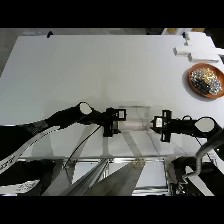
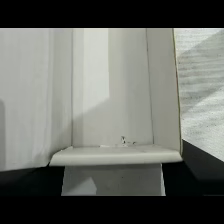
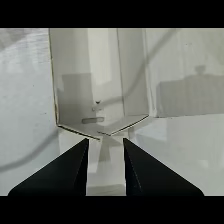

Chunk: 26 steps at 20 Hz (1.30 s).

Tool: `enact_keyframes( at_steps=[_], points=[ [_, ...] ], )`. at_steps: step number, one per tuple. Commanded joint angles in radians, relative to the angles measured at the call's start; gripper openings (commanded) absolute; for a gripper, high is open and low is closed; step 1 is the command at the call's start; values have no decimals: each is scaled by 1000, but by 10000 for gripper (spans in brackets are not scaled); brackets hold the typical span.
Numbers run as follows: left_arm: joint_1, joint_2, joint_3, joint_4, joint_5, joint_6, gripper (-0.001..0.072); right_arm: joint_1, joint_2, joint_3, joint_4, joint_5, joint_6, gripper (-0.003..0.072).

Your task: Fold the box and place the chain.

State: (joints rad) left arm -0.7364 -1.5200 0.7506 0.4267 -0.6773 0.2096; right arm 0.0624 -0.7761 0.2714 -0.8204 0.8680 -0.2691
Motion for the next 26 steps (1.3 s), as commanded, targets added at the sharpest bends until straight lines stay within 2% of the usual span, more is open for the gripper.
enact_keyframes(
  at_steps=[1,7,13,16,19,23,26],
  points=[
    [0,0,0,0,0,0,210,1,-50,0,62,-24,-56,173],
    [0,0,0,0,0,0,210,1,-122,0,212,-16,-167,165],
    [0,0,0,0,0,0,210,2,-174,-1,282,-15,-218,165],
    [0,0,0,0,0,0,210,75,-224,0,301,-31,-259,166],
    [0,0,0,0,0,0,210,121,-249,0,298,-78,-252,181],
    [0,0,0,0,0,0,210,50,-177,-1,272,-79,-175,200],
    [0,0,0,0,0,0,210,-47,-67,-1,94,-49,-2,198]
  ],
)
